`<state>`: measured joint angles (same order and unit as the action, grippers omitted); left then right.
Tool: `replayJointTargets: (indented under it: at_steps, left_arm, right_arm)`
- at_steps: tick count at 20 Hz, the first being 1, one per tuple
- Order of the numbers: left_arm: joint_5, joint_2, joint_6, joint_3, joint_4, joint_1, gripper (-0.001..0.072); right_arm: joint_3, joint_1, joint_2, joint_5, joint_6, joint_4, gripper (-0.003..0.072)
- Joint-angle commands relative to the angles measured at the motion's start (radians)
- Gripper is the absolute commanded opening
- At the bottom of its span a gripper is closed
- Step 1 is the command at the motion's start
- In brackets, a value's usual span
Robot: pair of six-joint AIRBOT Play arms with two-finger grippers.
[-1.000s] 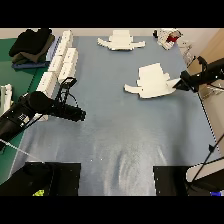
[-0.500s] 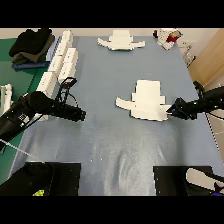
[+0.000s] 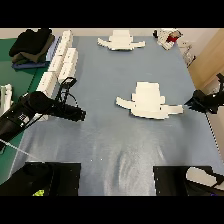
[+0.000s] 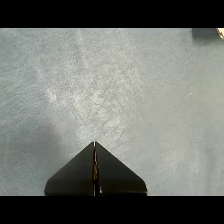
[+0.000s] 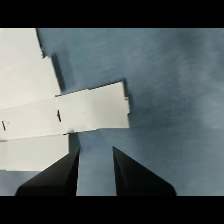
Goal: Fold the box.
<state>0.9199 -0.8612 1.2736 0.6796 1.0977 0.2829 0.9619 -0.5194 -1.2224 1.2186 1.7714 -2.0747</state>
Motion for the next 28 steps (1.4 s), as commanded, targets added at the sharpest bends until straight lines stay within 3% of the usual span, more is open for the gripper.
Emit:
replayJointTargets:
  at_steps: [1,4,7,18,24,25,26,28]
  left_arm:
    - [-0.004,0.001,0.000,0.000,0.000,0.000,0.0014]
    - [-0.005,0.000,0.000,0.000,0.000,0.000,0.0014]
    - [-0.005,0.000,0.000,0.000,0.000,0.000,0.0015]
    - [-0.005,0.000,0.000,0.000,-0.002,0.000,0.0014]
    - [-0.004,0.000,0.000,0.000,-0.002,0.000,0.0014]
    - [-0.005,0.000,0.000,0.000,-0.002,0.000,0.0015]
    - [-0.005,0.000,0.000,0.000,-0.002,0.000,0.0015]
    - [-0.005,0.000,0.000,0.000,-0.002,0.000,0.0014]
  right_arm:
    - [0.035,-0.080,-0.117,0.036,0.102,-0.055,0.0323]
    - [0.037,-0.092,-0.224,0.047,0.251,-0.175,0.0323]
    - [0.038,-0.091,-0.277,0.043,0.313,-0.204,0.0323]
    - [0.038,-0.083,-0.301,0.076,0.386,-0.283,0.0300]
    - [0.039,0.000,-0.347,0.071,0.403,-0.320,0.0291]
    - [0.038,0.005,-0.349,0.065,0.403,-0.321,0.0270]
    - [0.039,0.006,-0.349,0.064,0.403,-0.322,0.0166]
    - [0.039,0.006,-0.349,0.067,0.403,-0.323,0.0139]
